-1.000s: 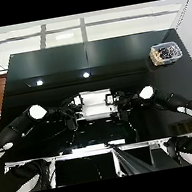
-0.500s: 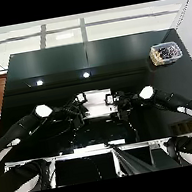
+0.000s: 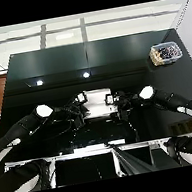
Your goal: Fold the box and place the chain.
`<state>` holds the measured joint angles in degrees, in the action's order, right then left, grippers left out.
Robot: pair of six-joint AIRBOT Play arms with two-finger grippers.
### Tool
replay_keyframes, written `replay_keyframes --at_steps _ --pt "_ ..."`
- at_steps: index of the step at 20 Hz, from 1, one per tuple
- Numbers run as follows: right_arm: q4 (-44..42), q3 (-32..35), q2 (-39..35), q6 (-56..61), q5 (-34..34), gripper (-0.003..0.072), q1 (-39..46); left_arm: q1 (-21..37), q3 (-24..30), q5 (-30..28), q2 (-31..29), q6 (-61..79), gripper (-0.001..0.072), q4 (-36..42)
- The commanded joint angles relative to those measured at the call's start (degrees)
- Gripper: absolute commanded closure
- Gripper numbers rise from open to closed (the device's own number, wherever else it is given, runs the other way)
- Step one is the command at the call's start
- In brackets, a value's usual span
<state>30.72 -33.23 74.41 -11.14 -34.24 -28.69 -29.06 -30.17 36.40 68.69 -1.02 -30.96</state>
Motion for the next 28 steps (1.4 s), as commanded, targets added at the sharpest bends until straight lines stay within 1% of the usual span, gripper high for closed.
replay_keyframes --at_steps 1,3,4,6,8,10,11,13,14,15,17,20,22,23,25,27,28 --pt "0.0 0.0 0.0 0.0 0.0 0.0459 0.0 0.1 -0.9 1.4 -0.2 -1.0 0.0686 -3.5" --pt "0.0 0.0 0.0 0.0 0.0 0.0459 0.0 0.8 -3.2 4.3 -2.4 -9.7 0.0686 -10.6" --pt "0.0 0.0 0.0 0.0 0.0 0.0459 0.0 1.9 -4.2 5.7 -4.4 -16.2 0.0686 -15.5" --pt "0.0 0.0 0.0 0.0 0.0 0.0459 0.0 5.5 -5.4 8.6 -9.3 -29.5 0.0686 -25.6" --pt "0.0 0.0 0.0 0.0 0.0 0.0459 0.0 11.1 -5.6 12.8 -14.2 -39.4 0.0686 -33.4" --pt "0.0 0.0 0.0 0.0 0.0 0.0459 0.0 18.1 -5.6 17.8 -17.5 -44.3 0.0686 -37.2" --pt "0.0 0.0 0.0 0.0 0.0 0.0458 0.0 21.8 -5.6 18.6 -18.0 -49.5 0.0686 -37.9" --pt "0.0 0.0 0.0 0.0 0.0 0.0459 0.0 29.5 -5.4 19.3 -17.5 -66.4 0.0686 -37.7" --pt "0.0 0.0 0.0 0.0 0.0 0.0459 0.0 32.9 -4.7 19.9 -16.9 -76.3 0.0685 -36.4" --pt "0.0 0.0 0.0 0.0 0.0 0.0458 0.0 35.3 -3.6 20.8 -16.2 -81.2 0.0685 -33.6" --pt "0.0 0.0 0.0 0.0 0.0 0.0459 0.0 37.8 -1.5 25.2 -12.9 -77.9 0.0685 -27.4" --pt "0.0 0.0 0.0 0.0 0.0 0.0458 0.0 37.9 -0.6 31.3 -5.1 -73.8 0.0685 -24.9" --pt "0.0 0.0 0.0 0.0 0.0 0.0459 0.0 37.5 -0.2 33.0 0.0 -67.9 0.0686 -17.3" --pt "0.0 0.0 0.0 0.0 0.0 0.0458 0.0 36.8 -0.2 32.6 2.1 -65.5 0.0686 -13.8" --pt "0.0 0.0 0.0 0.0 0.0 0.0459 0.0 34.0 -0.3 29.2 5.3 -63.2 0.0686 -8.8" --pt "0.0 0.0 0.0 0.0 0.0 0.0458 0.0 30.3 -0.3 25.0 7.0 -62.9 0.0686 -7.7" --pt "0.0 0.0 0.0 0.0 0.0 0.0458 0.0 28.7 -0.3 24.4 7.5 -62.0 0.0686 -7.3"
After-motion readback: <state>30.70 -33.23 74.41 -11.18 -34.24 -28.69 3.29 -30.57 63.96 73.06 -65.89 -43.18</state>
